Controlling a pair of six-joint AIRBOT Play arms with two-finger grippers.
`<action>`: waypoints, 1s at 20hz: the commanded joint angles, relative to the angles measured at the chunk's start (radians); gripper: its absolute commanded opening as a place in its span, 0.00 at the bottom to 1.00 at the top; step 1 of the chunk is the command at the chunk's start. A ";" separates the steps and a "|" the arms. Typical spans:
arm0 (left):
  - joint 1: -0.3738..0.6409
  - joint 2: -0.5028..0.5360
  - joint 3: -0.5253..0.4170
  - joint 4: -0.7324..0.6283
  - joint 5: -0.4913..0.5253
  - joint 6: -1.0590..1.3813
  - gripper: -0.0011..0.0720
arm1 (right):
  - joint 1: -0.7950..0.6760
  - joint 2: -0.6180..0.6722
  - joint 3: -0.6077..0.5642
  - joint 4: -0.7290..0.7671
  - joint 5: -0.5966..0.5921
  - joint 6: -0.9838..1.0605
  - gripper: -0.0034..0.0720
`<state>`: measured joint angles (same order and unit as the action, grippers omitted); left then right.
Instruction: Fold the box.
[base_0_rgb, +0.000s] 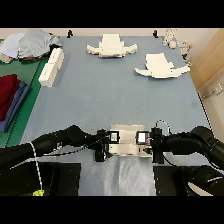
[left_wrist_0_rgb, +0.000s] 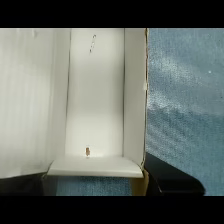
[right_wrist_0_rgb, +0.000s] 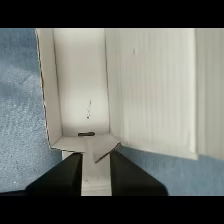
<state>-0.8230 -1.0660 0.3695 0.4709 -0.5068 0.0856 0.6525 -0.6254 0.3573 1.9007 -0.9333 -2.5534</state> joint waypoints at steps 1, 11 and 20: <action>0.000 0.000 0.000 0.000 0.000 0.000 0.64 | 0.023 -0.005 0.000 0.033 0.012 -0.023 0.23; 0.000 0.000 0.000 0.000 0.000 0.000 0.64 | 0.023 -0.084 0.000 0.135 0.082 -0.094 0.28; 0.000 0.000 0.000 0.000 0.000 0.000 0.64 | 0.023 -0.121 0.000 0.145 0.113 -0.093 0.98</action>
